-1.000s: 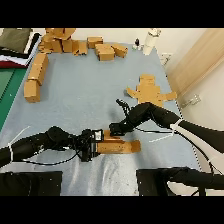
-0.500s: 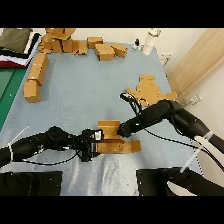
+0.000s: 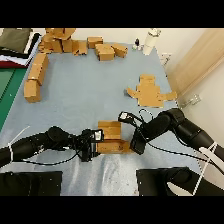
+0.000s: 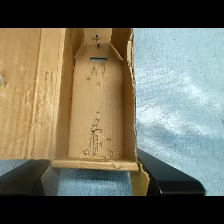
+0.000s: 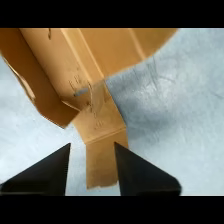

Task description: Fold the box.

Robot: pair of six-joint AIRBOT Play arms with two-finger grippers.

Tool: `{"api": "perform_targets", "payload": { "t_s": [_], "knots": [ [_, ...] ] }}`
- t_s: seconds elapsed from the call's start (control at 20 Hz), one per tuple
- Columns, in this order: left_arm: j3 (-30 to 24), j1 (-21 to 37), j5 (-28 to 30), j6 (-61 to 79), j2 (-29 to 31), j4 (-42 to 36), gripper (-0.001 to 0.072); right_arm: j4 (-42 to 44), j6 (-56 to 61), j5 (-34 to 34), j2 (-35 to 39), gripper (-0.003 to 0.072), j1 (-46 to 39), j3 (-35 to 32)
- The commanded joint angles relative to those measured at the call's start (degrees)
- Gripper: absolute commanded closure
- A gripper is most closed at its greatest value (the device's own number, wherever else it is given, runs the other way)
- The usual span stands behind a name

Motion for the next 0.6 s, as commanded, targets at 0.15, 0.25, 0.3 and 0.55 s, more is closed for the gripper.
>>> {"api": "perform_targets", "payload": {
  "t_s": [0.15, 0.25, 0.3, 0.55],
  "knots": [
    [0.07, 0.02, 0.09, 0.02, -0.04, 0.02, 0.034, -2.08, -10.75, 9.6, 0.15, 0.0111, 2.93, -5.03],
    [0.07, 0.02, 0.11, 0.02, -0.04, 0.02, 0.0339, -1.42, -12.31, 12.85, 0.15, 0.0088, 5.01, -5.38],
    [0.07, 0.02, 0.09, 0.02, -0.04, 0.02, 0.0339, -1.27, -13.07, 13.92, 0.15, 0.0088, 5.73, -5.38],
    [0.07, 0.02, 0.09, 0.02, -0.04, 0.02, 0.034, 3.98, -15.67, 14.99, 0.35, 0.0152, 6.95, -5.38]
  ]
}}
